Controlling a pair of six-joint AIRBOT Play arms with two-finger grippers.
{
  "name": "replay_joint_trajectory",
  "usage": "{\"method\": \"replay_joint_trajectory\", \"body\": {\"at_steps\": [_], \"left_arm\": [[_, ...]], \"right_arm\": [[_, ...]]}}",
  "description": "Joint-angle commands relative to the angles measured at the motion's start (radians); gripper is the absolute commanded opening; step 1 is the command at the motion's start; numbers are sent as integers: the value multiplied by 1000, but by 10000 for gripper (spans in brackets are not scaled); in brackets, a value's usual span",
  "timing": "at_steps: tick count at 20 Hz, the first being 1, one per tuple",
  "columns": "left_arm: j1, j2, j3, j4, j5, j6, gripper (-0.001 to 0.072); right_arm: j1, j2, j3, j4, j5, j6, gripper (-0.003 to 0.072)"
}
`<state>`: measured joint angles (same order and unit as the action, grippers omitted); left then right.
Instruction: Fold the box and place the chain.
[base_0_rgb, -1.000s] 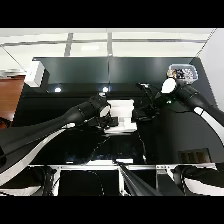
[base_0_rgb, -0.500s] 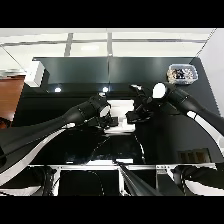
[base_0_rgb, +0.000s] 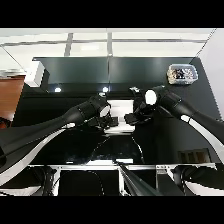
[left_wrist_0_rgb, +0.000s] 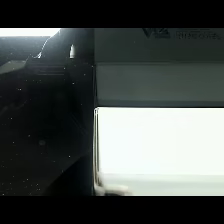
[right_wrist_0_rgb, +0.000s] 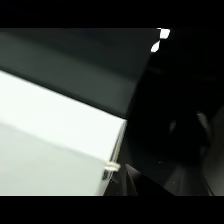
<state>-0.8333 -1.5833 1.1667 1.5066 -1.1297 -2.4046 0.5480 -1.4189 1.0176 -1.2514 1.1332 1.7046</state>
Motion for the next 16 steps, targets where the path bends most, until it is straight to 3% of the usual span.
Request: {"method": "replay_joint_trajectory", "body": {"at_steps": [1,4,9,12,16], "left_arm": [[0,-1,0,1,0,0,26],[0,-1,0,3,4,0,27],[0,-1,0,2,0,0,26],[0,-1,0,2,0,0,27],[0,-1,0,2,-2,0,26]], "right_arm": [[62,-19,0,-122,-13,175,310],[104,-22,0,-204,-40,310,310],[123,-39,0,-216,-60,413,303],[123,-39,0,-203,-45,413,14],[122,-38,0,-189,-34,412,16]]}}
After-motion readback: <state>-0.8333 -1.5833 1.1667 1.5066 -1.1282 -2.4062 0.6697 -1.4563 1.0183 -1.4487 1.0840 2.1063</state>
